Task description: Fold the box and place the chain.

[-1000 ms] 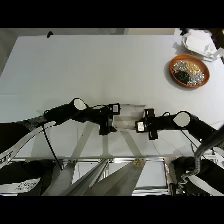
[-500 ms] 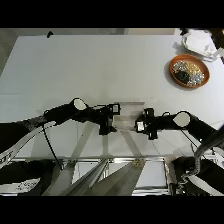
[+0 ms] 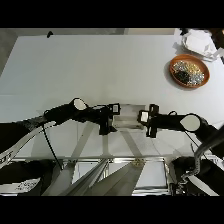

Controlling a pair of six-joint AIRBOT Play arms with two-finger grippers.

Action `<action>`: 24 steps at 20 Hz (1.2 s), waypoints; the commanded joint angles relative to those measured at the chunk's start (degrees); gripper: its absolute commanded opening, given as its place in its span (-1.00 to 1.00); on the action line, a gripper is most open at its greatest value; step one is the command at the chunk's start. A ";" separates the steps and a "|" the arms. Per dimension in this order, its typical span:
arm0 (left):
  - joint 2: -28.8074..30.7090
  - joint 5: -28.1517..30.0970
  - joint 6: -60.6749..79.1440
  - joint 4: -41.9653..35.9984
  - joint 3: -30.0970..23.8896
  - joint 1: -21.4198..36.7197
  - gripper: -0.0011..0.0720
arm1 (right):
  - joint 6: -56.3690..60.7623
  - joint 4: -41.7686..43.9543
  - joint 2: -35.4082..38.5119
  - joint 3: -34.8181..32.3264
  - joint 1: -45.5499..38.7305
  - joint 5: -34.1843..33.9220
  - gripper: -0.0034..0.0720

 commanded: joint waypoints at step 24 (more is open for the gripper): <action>0.00 -0.02 0.04 0.04 0.00 0.00 -0.22 | 67.34 -11.26 -4.59 0.00 -19.47 14.99 -0.85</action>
